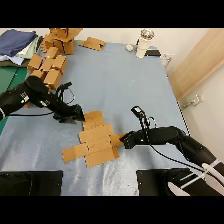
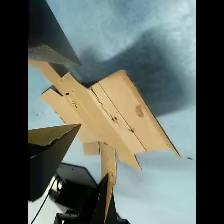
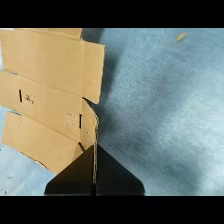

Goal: Fold the box.

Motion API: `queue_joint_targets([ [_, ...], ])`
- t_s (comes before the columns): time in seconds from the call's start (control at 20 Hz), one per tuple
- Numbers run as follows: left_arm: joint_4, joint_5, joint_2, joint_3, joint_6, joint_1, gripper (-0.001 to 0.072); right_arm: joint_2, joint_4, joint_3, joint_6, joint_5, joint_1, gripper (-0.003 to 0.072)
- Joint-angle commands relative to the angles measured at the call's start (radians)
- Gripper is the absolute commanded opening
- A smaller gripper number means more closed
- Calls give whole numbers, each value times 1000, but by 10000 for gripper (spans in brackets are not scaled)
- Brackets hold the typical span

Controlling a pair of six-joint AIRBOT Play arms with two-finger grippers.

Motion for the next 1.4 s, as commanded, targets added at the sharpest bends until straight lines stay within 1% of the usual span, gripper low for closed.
queue_joint_targets([
  [0.0,-116,32,-12,-97,95,22,545,55,-14,-21,10,12,14,2],
  [0.05,-169,53,-27,-110,140,13,545,56,-13,-21,11,8,14,2],
  [0.2,-216,81,-112,-113,200,-10,544,55,-11,-21,22,8,14,2],
  [0.25,-259,93,-137,-113,250,-15,544,55,-12,-21,23,8,14,2],
  [0.4,-462,105,-182,-113,445,-21,533,55,-12,-21,27,8,14,2],
  [0.45,-507,99,-190,-111,491,-19,530,55,-14,-21,29,9,14,2],
  [0.5,-517,92,-195,-110,522,-18,516,55,-14,-21,29,9,14,2],
  [0.65,-511,63,-204,-110,562,-13,515,55,-16,-21,30,6,14,2],
  [0.7,-510,58,-207,-110,569,-8,460,55,-21,-21,30,5,14,2],
  [0.75,-510,44,-211,-110,591,-3,294,55,-26,-21,30,6,14,2],
  [0.8,-510,37,-213,-110,606,1,283,55,-30,-21,30,6,14,2],
  [0.95,-510,21,-213,-110,624,20,281,55,-31,-21,34,7,14,2],
  [1.0,-511,19,-213,-110,631,26,251,55,-30,-21,34,8,14,2],
  [1.05,-511,19,-213,-110,640,29,41,55,-30,-21,34,8,14,3],
  [1.1,-514,18,-213,-110,647,29,14,55,-29,-21,34,7,14,4],
  [1.25,-571,-43,-227,-110,735,27,13,55,-25,-19,34,8,14,53],
  [1.3,-589,-53,-234,-110,774,27,13,55,-27,-17,34,11,14,155],
  [1.35,-605,-58,-238,-110,836,27,13,55,-39,-12,34,13,12,301],
])
